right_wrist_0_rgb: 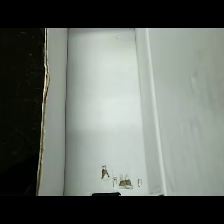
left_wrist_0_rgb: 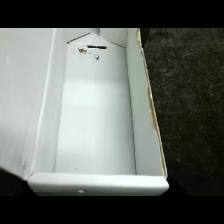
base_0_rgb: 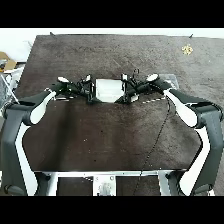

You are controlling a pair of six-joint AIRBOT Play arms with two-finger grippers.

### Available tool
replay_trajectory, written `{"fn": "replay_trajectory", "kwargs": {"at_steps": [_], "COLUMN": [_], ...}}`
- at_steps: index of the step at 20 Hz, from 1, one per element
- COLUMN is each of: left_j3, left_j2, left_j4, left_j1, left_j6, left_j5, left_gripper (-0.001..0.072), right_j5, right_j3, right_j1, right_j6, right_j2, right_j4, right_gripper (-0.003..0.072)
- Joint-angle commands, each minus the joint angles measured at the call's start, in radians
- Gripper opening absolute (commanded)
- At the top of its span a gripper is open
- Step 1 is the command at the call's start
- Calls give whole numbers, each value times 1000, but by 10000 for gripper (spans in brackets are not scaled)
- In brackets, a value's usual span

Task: Fold the box and place the chain.

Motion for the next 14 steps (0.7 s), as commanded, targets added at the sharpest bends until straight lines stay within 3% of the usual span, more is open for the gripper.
{"fn": "replay_trajectory", "kwargs": {"at_steps": [1,14], "left_j3": [1,1], "left_j2": [0,-11], "left_j4": [-10,-14], "left_j1": [4,4], "left_j6": [-19,-19], "left_j5": [-5,17], "left_gripper": [707,706], "right_j5": [0,0], "right_j3": [0,0], "right_j1": [0,0], "right_j6": [-1,-1], "right_j2": [0,0], "right_j4": [0,0], "right_gripper": [445,445]}}
